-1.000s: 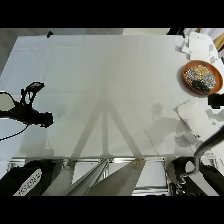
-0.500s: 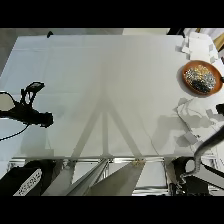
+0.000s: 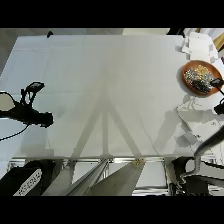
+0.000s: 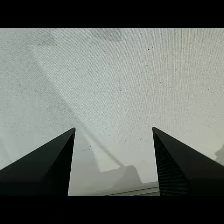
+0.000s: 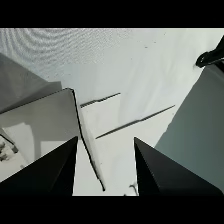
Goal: Fold the box and place the chain.
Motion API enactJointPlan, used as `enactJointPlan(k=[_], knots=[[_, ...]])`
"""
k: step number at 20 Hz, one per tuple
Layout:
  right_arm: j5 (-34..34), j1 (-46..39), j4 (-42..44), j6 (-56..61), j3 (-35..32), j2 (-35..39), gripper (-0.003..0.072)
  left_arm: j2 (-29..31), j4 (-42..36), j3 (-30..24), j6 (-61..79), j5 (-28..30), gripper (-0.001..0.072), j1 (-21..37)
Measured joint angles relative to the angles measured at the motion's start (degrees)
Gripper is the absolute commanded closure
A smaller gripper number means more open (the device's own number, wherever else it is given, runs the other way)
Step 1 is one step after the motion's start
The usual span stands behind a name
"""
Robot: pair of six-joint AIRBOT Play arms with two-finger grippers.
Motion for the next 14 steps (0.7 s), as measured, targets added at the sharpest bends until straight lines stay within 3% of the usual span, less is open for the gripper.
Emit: enactJointPlan(k=[1,5,11,14], knots=[[0.2,-0.2,-1.0,-0.1,0.0,-0.8,0.0352,0.0,0.0,0.0,0.0,0.0,0.0176,0.0],[0.6,-0.9,-2.0,0.8,0.0,-2.4,0.0657,0.0,0.0,0.0,0.0,0.0,0.0176,0.0],[5.3,-0.9,4.9,-4.9,0.0,-1.2,0.0673,0.0,0.0,0.0,0.0,0.0,0.0176,0.0],[7.6,-1.4,17.9,-11.1,0.0,4.4,0.0674,0.0,0.0,0.0,0.0,0.0,0.0176,0.0]])
